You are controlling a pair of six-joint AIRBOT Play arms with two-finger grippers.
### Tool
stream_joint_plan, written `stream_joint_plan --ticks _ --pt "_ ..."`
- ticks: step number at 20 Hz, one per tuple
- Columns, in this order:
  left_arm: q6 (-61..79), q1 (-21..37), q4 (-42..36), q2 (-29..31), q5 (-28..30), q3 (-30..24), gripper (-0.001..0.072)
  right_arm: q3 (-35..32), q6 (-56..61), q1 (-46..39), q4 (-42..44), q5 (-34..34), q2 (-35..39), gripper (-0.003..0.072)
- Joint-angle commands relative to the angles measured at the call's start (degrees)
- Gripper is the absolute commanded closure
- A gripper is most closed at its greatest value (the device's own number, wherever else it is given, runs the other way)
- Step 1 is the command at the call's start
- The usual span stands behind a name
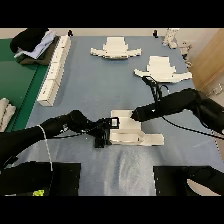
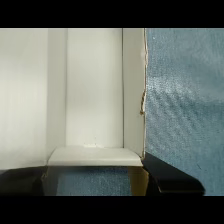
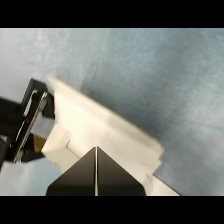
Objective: Fold the box.
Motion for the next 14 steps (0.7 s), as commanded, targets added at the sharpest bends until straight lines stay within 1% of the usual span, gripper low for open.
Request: stream_joint_plan --ticks 1,5,6,7,8,9,10,11,14 --pt "0.0 0.0 0.0 0.0 0.0 0.1 0.0285 -2.2 -6.2 0.0 -2.6 -7.4 8.7 0.0682" --pt "0.0 0.0 0.0 0.0 0.0 0.1 0.0285 -9.3 -16.3 0.1 -2.8 -13.8 17.4 0.0680" --pt "0.0 0.0 0.0 0.0 0.0 0.1 0.0285 -10.8 -17.4 0.1 -3.3 -13.8 18.8 0.0590" --pt "0.0 0.0 0.0 0.0 0.0 0.1 0.0285 -12.3 -19.8 0.1 -4.7 -13.7 19.6 0.0402" --pt "0.0 0.0 0.0 0.0 0.0 0.1 0.0285 -13.4 -23.5 0.1 -6.4 -13.5 19.8 0.0288" --pt "0.0 0.0 0.0 0.0 0.0 0.1 0.0285 -14.3 -27.5 0.1 -8.6 -12.9 19.6 0.0196" --pt "0.0 0.0 0.0 0.0 0.0 0.1 0.0285 -14.9 -31.3 0.1 -10.5 -11.5 19.3 0.0123" --pt "0.0 0.0 0.0 0.0 0.0 0.1 0.0285 -15.4 -34.7 0.1 -11.9 -9.9 18.8 0.0096" --pt "0.0 0.0 0.0 0.0 0.0 0.1 0.0285 -17.1 -44.0 0.1 -12.3 -4.1 15.6 0.0096"
